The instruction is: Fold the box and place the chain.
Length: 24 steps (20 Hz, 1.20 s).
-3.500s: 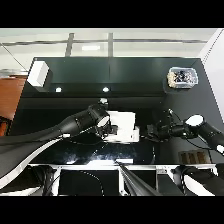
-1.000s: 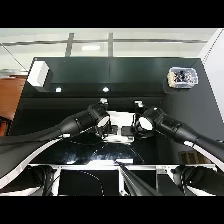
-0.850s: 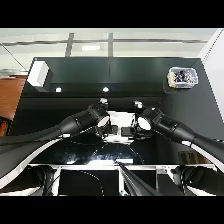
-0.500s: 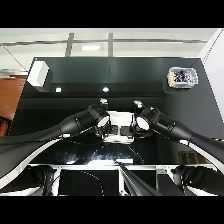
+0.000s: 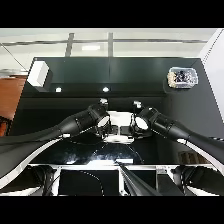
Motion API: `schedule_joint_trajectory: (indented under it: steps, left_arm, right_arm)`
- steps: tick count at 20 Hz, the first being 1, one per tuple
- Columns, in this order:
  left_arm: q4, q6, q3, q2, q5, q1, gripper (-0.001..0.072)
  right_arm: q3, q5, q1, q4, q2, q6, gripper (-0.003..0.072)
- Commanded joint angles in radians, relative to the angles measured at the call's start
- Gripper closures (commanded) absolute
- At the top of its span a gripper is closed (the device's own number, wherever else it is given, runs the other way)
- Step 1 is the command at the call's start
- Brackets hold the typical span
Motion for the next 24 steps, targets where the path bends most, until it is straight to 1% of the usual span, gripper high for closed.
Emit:
schedule_joint_trajectory:
  steps: [1,2,10,11,12,16,19,22,24]
  left_arm:
    - [0.0,0.0,0.0,0.0,0.0,0.0,0.0678]
    - [0.0,0.0,0.0,0.0,0.0,0.0,0.0678]
    - [0.0,0.0,0.0,0.0,0.0,0.0,0.0678]
    - [0.0,0.0,0.0,0.0,0.0,0.0,0.0678]
    - [0.0,0.0,0.0,0.0,0.0,0.0,0.0678]
    - [0.0,0.0,0.0,0.0,0.0,0.0,0.0678]
    - [0.0,0.0,0.0,0.0,0.0,0.0,0.0678]
    - [0.0,0.0,0.0,0.0,0.0,0.0,0.0678]
    - [0.0,0.0,0.0,0.0,-0.003,0.0,0.0678]
  right_arm:
    - [0.001,-0.01,0.0,-0.002,-0.001,0.0,0.0559]
    - [0.001,-0.013,0.0,-0.003,-0.001,-0.002,0.064]
    - [0.001,-0.016,0.0,-0.005,-0.001,-0.003,0.0636]
    - [0.001,-0.015,0.0,-0.008,0.0,-0.006,0.0541]
    - [0.001,-0.013,0.0,-0.008,0.001,-0.024,0.0399]
    - [0.002,0.046,-0.002,-0.038,0.028,-0.07,0.0392]
    - [0.019,0.077,-0.003,-0.045,0.073,-0.115,0.0392]
    - [0.083,0.117,-0.018,-0.043,0.138,-0.177,0.0392]
    - [0.147,0.178,-0.038,-0.067,0.18,-0.251,0.0392]
